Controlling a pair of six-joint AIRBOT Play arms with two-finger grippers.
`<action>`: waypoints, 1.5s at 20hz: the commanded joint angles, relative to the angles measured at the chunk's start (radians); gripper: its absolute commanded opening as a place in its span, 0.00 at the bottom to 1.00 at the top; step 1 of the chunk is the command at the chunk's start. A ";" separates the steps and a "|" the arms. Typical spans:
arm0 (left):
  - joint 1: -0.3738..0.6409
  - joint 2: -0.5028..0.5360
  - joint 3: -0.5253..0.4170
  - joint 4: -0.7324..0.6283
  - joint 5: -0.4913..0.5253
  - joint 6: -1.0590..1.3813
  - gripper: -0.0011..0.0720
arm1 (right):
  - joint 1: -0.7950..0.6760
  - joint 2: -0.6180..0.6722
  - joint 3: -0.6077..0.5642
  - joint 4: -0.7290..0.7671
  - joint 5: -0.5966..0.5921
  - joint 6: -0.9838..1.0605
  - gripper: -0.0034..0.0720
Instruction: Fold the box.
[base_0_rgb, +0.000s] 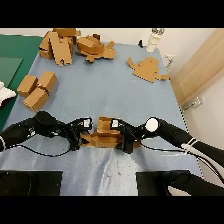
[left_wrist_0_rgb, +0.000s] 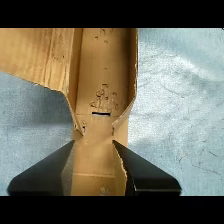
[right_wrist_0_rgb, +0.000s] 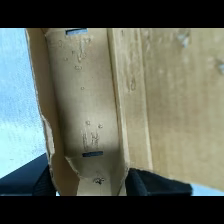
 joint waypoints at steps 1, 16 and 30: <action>0.001 0.000 0.000 0.000 0.000 0.000 0.49 | 0.001 0.001 0.002 0.026 0.024 -0.001 0.63; 0.001 -0.001 0.000 0.000 0.024 0.000 0.49 | 0.107 0.020 0.060 -0.211 0.011 0.076 0.63; 0.001 -0.008 0.000 0.000 0.071 0.000 0.49 | 0.132 0.020 0.059 -0.275 -0.055 0.201 0.63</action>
